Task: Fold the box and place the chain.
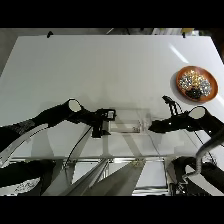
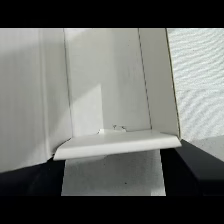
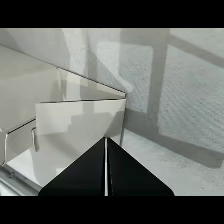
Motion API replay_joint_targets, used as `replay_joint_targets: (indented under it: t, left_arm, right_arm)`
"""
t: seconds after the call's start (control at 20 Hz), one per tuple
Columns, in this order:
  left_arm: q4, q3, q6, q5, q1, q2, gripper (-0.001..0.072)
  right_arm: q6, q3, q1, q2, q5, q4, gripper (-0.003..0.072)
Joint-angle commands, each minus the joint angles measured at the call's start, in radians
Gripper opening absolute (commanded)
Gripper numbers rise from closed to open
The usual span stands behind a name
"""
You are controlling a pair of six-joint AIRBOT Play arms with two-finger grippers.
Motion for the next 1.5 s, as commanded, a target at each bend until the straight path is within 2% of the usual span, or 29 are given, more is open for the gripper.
replay_joint_targets:
  t: [0.0, 0.25, 0.55, 0.95, 1.25, 1.45]
  left_arm:
    - [0.0, 0.0, 0.0, 0.0, 0.0, 0.001, 0.0315]
    - [0.0, 0.0, 0.0, 0.0, 0.0, 0.001, 0.0315]
    - [0.0, 0.0, 0.0, 0.0, 0.0, 0.001, 0.0315]
    - [0.0, 0.0, 0.0, 0.0, 0.0, 0.001, 0.0315]
    - [0.0, 0.0, 0.0, 0.0, 0.0, 0.001, 0.0315]
    - [0.0, 0.0, 0.0, 0.0, 0.0, 0.001, 0.0315]
  right_arm:
    - [0.023, 0.0, 0.0, 0.005, -0.012, -0.013, 0.0015]
    - [0.029, 0.0, -0.072, 0.005, 0.006, -0.011, 0.0015]
    - [0.029, 0.0, -0.066, -0.041, 0.013, 0.002, 0.0015]
    - [-0.01, 0.0, -0.038, -0.061, 0.029, 0.141, 0.0015]
    - [-0.029, 0.0, -0.038, 0.053, 0.066, 0.171, 0.002]
    - [-0.029, 0.0, -0.007, 0.112, 0.066, 0.224, 0.0134]
